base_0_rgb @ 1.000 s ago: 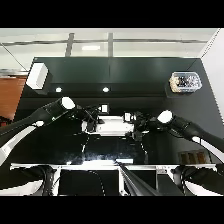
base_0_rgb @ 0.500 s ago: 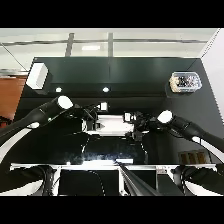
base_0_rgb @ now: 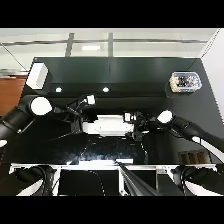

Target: Fold the box and place the chain.

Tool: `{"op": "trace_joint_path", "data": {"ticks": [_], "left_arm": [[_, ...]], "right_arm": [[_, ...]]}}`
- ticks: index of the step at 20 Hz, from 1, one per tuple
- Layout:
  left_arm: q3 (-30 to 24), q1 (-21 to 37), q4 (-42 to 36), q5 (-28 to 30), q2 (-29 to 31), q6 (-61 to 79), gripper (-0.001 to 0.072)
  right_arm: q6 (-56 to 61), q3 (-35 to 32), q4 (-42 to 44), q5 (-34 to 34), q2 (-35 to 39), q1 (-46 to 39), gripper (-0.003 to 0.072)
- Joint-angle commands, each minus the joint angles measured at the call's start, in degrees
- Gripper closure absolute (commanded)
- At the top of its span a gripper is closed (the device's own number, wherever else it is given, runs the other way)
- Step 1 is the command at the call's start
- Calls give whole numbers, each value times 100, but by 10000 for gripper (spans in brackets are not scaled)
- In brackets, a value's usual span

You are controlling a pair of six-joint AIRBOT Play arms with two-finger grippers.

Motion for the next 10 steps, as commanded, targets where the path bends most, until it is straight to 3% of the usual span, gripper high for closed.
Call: {"op": "trace_joint_path", "data": {"ticks": [1,7,10], "left_arm": [[-214,4,-251,-577,245,-1665,685],[-1185,2,-3047,409,227,-1777,685],[-1231,0,-3620,511,28,-1475,685]], "right_arm": [[2,0,2,-2,-4,7,484],[2,0,2,-2,-4,7,484],[2,0,2,-2,-4,7,484]]}}
